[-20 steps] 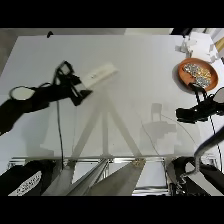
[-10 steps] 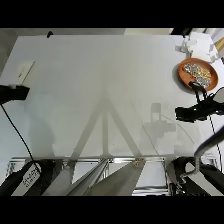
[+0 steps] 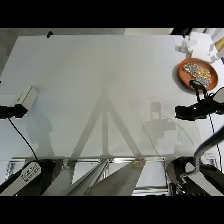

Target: Fold the box and place the chain.

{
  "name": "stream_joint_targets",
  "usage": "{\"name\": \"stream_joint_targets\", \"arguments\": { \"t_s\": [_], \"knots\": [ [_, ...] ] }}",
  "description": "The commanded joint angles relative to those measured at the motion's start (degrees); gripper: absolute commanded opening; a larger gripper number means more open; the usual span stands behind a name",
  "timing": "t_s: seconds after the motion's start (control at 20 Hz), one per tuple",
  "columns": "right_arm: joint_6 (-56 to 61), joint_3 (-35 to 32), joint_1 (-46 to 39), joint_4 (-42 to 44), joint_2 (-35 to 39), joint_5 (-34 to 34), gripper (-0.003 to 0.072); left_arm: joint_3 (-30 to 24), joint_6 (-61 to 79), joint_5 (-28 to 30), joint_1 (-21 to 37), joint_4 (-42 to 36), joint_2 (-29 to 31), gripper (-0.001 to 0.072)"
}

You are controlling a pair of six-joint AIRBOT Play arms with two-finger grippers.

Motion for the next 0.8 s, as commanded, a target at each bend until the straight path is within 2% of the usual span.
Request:
{"name": "stream_joint_targets", "arguments": {
  "t_s": [0.0, 0.1, 0.15, 0.2, 0.45, 0.75],
  "knots": [
    [0.0, 0.0, 0.0, 0.0, 0.0, -0.1, 0.0121, 0.0, -0.2, -3.1, 0.3, 1.9, -1.0, 0.0368],
    [0.0, 0.0, 0.0, 0.0, 0.0, -0.1, 0.0121, 0.0, -0.2, -4.0, 0.3, 1.9, -0.6, 0.0533],
    [0.0, 0.0, 0.0, 0.0, 0.0, -0.1, 0.012, 0.0, -0.2, -4.2, 0.3, 1.9, 0.0, 0.0641],
    [0.0, 0.0, 0.0, 0.0, 0.0, -0.1, 0.0119, 0.0, -0.2, -4.2, 0.3, 1.9, 0.8, 0.0699],
    [0.0, 0.0, 0.0, 0.0, 0.1, -0.3, 0.0118, 0.0, -0.3, -2.7, 0.1, 1.8, 9.1, 0.0698],
    [0.0, 0.0, 0.0, 0.0, 0.1, -0.3, 0.0118, 0.0, -1.6, -4.0, -3.8, 1.4, 20.5, 0.0695]
  ]
}}
